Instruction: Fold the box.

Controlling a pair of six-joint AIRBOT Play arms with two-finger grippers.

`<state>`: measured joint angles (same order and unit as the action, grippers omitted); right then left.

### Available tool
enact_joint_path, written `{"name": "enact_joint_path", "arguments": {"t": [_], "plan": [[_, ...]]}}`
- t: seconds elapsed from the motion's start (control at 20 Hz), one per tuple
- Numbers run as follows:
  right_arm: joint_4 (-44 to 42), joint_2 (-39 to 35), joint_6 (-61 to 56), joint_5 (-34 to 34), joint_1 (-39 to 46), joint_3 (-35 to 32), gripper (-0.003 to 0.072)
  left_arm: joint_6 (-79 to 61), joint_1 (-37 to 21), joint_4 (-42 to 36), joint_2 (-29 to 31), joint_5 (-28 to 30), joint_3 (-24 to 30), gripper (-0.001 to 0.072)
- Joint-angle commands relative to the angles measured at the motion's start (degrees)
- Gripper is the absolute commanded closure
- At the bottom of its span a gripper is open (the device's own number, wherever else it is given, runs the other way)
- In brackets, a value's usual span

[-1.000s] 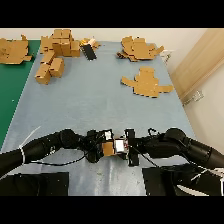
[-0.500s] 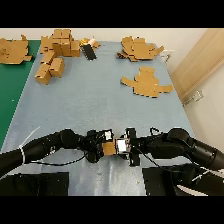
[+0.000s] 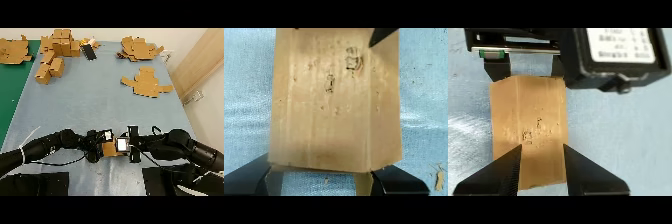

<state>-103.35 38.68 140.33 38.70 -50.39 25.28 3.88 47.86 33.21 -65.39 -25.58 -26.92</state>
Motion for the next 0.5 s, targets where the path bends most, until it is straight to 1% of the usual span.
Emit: {"name": "enact_joint_path", "arguments": {"t": [0.0, 0.2, 0.35, 0.45], "plan": [[7.52, -0.85, -6.78, -3.98, -5.79, -1.31, 0.0272, 0.00, 0.00, 0.00, 0.02, 0.00, -0.04, 0.0183], [19.50, -1.29, -17.55, -4.28, -13.20, -2.05, 0.0272, 0.00, 0.00, 0.02, 0.02, 0.02, -0.04, 0.0183], [31.76, -1.14, -26.16, -4.83, -16.00, -2.49, 0.0272, 0.00, 0.00, 0.00, 0.00, 0.00, -0.04, 0.0182], [35.36, -1.14, -29.38, -4.81, -16.06, -2.47, 0.0272, 0.00, 0.00, 0.00, 0.02, 0.02, -0.02, 0.0183]]}}
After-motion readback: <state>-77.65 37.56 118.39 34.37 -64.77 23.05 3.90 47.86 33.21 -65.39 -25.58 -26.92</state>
